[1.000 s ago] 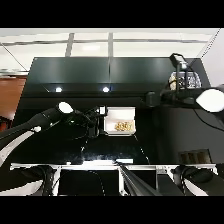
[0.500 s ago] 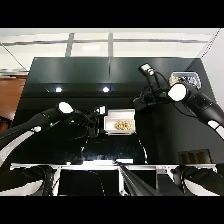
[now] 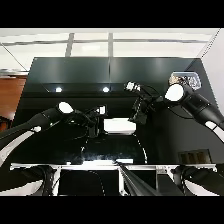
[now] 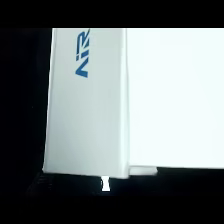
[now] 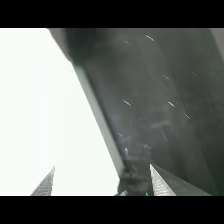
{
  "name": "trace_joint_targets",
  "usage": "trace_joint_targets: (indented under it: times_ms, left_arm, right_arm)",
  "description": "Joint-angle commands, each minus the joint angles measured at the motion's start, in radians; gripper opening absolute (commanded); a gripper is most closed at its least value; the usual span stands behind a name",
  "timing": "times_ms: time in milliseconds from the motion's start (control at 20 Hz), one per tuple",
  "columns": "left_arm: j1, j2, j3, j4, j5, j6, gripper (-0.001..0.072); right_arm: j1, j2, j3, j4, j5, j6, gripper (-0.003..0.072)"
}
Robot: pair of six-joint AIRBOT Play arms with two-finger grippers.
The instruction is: Fold the box and place the chain.
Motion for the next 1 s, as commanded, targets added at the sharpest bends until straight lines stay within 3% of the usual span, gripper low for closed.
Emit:
trace_joint_targets:
  times_ms: [0, 250, 600, 650, 700, 900, 950]
  left_arm:
    - [0.0, -0.001, 0.0, 0.0, 0.0, 0.001, 0.039]
    - [0.0, -0.001, 0.0, 0.0, 0.0, 0.001, 0.039]
    - [0.0, -0.001, 0.0, 0.0, 0.0, 0.001, 0.039]
    - [0.0, -0.001, 0.0, 0.0, 0.0, 0.001, 0.039]
    - [0.0, -0.001, 0.0, 0.0, 0.0, 0.001, 0.0391]
    - [0.0, -0.001, 0.0, 0.0, 0.0, 0.001, 0.0391]
    - [0.0, -0.001, 0.0, 0.0, 0.0, 0.001, 0.0391]
  right_arm:
    - [0.002, 0.019, -0.006, 0.088, 0.043, -0.066, 0.0683]
    - [0.003, 0.019, -0.095, 0.147, 0.034, -0.16, 0.068]
    - [0.004, 0.019, -0.105, 0.148, -0.053, -0.216, 0.068]
    - [0.004, 0.019, -0.105, 0.148, -0.047, -0.216, 0.0601]
    - [0.004, 0.019, -0.105, 0.148, -0.036, -0.215, 0.044]
    - [0.004, 0.019, -0.106, 0.148, -0.035, -0.216, 0.0427]
    - [0.004, 0.018, -0.108, 0.148, -0.036, -0.216, 0.0298]
